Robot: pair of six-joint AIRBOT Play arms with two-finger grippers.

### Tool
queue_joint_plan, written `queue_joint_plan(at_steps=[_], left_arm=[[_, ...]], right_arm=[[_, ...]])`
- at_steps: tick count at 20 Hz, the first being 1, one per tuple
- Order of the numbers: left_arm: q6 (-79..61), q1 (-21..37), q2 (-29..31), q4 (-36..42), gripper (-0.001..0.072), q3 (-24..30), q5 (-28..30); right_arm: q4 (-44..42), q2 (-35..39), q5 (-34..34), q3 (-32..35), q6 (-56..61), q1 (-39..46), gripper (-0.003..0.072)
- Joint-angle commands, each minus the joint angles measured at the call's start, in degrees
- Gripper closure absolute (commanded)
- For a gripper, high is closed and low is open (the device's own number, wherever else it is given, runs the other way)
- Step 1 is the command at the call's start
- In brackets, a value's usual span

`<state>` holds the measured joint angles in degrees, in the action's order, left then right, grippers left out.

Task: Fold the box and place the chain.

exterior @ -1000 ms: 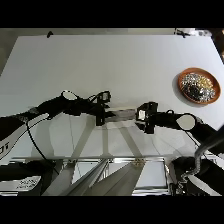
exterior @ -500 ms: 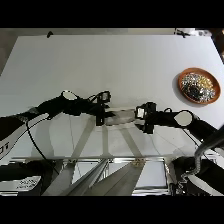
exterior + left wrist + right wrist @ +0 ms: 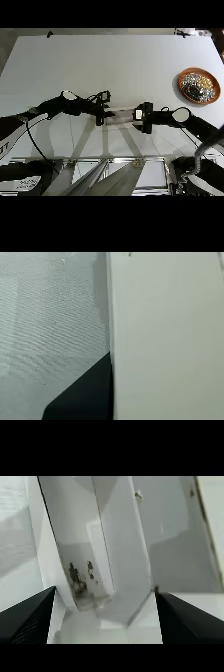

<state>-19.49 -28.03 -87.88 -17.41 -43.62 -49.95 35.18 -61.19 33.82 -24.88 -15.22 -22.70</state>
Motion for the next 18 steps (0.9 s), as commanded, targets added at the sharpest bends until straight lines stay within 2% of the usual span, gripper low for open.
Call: queue_joint_plan(at_steps=[1,6,11,18], left_arm=[[0.0,0.0,0.0,0.0,0.0698,0.0,0.0],[0.0,0.0,0.0,0.0,0.0698,0.0,0.0],[0.0,0.0,0.0,0.0,0.0698,0.0,0.0],[0.0,0.0,0.0,0.0,0.0698,0.0,0.0]], right_arm=[[-0.9,-2.4,3.8,-2.0,-1.8,1.1,-0.0002],[1.1,-2.7,11.9,-2.4,-1.8,4.4,0.003],[0.9,-6.0,13.5,-2.4,-5.0,4.1,0.0029],[-1.2,-7.4,11.5,-2.4,-7.9,4.1,0.003]])
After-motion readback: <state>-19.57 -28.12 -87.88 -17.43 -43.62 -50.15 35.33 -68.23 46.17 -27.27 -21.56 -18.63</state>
